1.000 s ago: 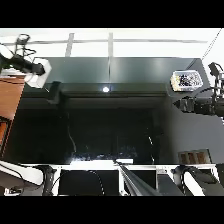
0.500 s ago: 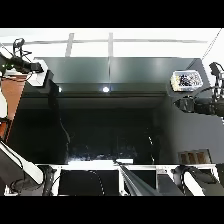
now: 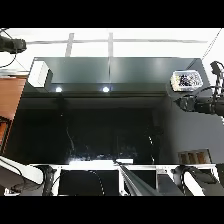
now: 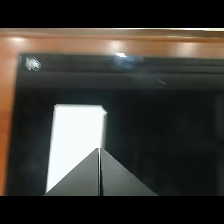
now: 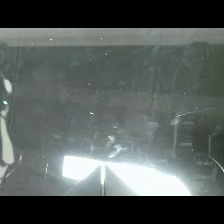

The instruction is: Fold the box and place the chain.

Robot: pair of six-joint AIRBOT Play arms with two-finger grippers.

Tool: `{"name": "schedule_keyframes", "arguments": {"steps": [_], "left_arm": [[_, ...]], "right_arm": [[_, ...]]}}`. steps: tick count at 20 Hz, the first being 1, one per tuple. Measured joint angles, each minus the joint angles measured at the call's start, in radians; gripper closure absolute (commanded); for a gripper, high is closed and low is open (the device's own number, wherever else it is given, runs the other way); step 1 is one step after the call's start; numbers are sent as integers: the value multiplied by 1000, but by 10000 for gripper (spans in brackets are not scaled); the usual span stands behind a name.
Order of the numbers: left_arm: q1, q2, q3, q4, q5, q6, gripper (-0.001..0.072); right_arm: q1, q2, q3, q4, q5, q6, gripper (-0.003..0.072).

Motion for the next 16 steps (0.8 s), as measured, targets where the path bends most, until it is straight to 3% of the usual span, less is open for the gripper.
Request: {"name": "schedule_keyframes", "arguments": {"steps": [2,4,6,11,13,16], "left_arm": [[-39,111,-94,-49,-40,-5,683],[-105,258,-266,-61,-29,-8,682],[-193,450,-511,-69,81,-13,681],[-389,948,-1225,-67,415,-47,678],[-420,1102,-1424,-66,493,-71,678],[-442,1268,-1592,-70,549,-96,678]], "right_arm": [[0,0,0,-4,-1,-33,677],[6,18,-14,-5,-38,-100,677],[15,51,-56,-5,-130,-158,675],[24,94,-241,-3,-365,-216,669],[26,100,-286,-5,-412,-224,669],[26,103,-318,-11,-442,-231,669]]}}
